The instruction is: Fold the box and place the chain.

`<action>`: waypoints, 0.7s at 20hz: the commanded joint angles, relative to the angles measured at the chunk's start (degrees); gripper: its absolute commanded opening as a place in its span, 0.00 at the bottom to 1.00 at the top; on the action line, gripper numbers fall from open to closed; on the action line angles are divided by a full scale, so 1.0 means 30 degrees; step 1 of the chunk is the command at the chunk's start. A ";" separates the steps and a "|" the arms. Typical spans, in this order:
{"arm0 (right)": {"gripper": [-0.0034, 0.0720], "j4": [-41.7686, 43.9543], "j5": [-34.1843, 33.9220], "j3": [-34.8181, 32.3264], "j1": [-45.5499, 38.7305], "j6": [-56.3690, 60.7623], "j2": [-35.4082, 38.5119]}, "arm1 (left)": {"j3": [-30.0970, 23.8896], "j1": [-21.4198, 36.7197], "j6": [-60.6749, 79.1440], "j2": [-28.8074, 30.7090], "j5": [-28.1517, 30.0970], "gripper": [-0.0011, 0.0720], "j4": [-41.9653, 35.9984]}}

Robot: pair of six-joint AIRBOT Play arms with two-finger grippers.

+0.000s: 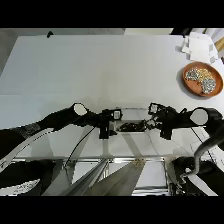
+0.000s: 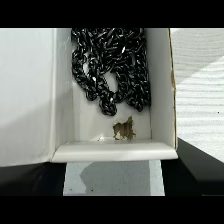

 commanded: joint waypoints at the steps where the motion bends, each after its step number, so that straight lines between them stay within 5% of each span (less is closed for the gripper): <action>1: 0.34 0.1741 -0.0583 -0.0481 0.0124 -0.2433 -0.0765 | 0.0007 0.0007 0.0007 0.0015 0.0000 0.12 0.0007; 10: 0.33 0.1989 -0.2324 -0.0627 0.1428 -0.2703 -0.1158 | 0.0007 0.0007 0.0007 0.0015 0.0007 0.12 0.0007; 14: 0.20 0.2608 -0.2936 -0.1035 0.1428 -0.2718 -0.1180 | 0.0007 0.0007 0.0007 0.0015 0.0007 0.12 0.0007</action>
